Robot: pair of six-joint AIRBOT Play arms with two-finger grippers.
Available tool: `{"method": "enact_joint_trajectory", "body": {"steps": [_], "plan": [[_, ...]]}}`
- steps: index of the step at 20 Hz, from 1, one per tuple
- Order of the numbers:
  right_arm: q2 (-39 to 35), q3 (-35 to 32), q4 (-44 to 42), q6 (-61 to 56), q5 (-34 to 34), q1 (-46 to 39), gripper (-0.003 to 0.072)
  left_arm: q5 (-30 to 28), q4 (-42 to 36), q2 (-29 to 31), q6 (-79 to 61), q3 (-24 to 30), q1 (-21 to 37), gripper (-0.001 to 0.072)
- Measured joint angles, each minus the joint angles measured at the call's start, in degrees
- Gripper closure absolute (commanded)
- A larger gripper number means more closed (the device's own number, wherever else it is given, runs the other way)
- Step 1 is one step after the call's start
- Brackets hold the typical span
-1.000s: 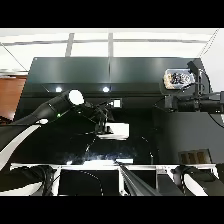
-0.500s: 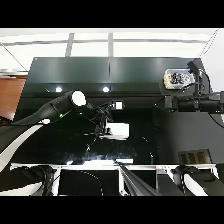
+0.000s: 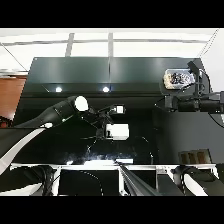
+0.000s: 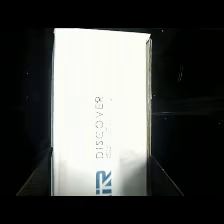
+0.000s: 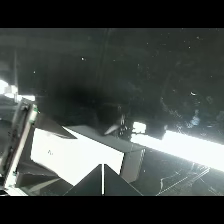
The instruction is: Fold the box and place the chain.
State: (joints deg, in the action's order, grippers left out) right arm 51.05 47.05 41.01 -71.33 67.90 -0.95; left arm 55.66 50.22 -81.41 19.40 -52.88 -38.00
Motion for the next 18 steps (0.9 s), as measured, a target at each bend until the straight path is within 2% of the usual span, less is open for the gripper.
{"method": "enact_joint_trajectory", "body": {"steps": [4, 6, 7, 8, 11, 13, 16, 18], "plan": [[0.00, 0.00, 0.00, 0.00, -0.02, 0.00, 0.0672, -7.82, 0.28, 0.00, 0.17, 2.73, -1.86, -0.0005], [0.00, 0.00, -0.02, 0.00, -0.02, 0.00, 0.0672, -10.32, 0.37, 0.00, 0.31, 3.45, -2.27, 0.0031], [0.00, 0.00, -0.02, -0.02, -0.04, 0.00, 0.0672, -10.97, 0.35, 0.00, 0.33, 3.69, -2.45, 0.0161], [0.00, 0.00, -0.02, -0.02, -0.04, 0.00, 0.0672, -11.41, 0.37, 0.00, 0.28, 3.82, -2.64, 0.0342], [0.00, 0.00, -0.02, -0.02, -0.44, 0.00, 0.0672, -11.39, 0.83, 0.17, 0.70, 4.09, -2.54, 0.0358], [0.00, 0.00, -0.02, -0.02, -0.59, 0.00, 0.0672, -9.64, 2.82, 0.92, 2.89, 4.00, -0.50, 0.0358], [0.00, 0.00, -0.02, -0.04, -0.81, 0.00, 0.0672, -9.92, 7.50, 1.95, 9.53, 2.23, 7.72, 0.0358], [0.00, 0.00, -0.04, -0.07, -0.94, 0.00, 0.0672, -9.49, 10.12, 1.86, 14.19, -0.44, 16.52, 0.0357]]}}
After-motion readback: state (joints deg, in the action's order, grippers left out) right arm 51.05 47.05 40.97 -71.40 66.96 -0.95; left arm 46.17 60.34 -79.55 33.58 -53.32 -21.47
